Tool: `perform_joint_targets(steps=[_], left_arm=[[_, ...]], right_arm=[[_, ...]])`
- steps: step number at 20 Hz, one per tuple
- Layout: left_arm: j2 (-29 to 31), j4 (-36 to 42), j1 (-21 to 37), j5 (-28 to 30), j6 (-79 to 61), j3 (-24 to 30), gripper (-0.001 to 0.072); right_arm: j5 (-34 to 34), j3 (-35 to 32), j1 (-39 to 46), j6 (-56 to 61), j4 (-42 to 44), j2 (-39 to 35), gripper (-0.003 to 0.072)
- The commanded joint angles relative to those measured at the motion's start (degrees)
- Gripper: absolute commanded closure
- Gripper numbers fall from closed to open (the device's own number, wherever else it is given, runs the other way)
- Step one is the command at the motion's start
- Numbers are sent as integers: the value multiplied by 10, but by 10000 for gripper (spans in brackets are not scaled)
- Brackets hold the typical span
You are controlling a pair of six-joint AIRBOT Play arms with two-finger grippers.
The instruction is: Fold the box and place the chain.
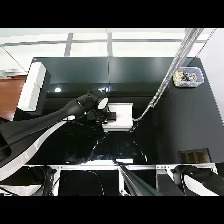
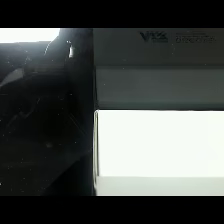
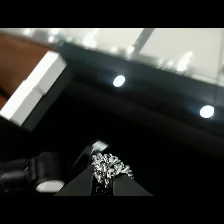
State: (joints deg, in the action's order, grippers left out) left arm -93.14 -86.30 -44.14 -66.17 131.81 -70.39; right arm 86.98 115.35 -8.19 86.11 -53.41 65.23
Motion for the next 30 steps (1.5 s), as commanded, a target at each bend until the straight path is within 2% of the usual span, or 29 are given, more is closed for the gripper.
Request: perform_joint_targets(steps=[1,8,18,23,30], left_arm=[[0,0,0,-1,0,0,680],[0,0,0,-1,0,0,680],[0,0,0,-1,0,0,680],[0,0,0,-1,0,0,680],[0,0,0,-1,0,0,680]], right_arm=[[25,-27,-42,0,48,-1,670],[-59,-35,-68,-3,89,2,670],[-84,-35,-68,-10,102,2,670],[-121,-35,-68,-16,125,2,670],[-81,-38,-68,-16,120,7,670]])
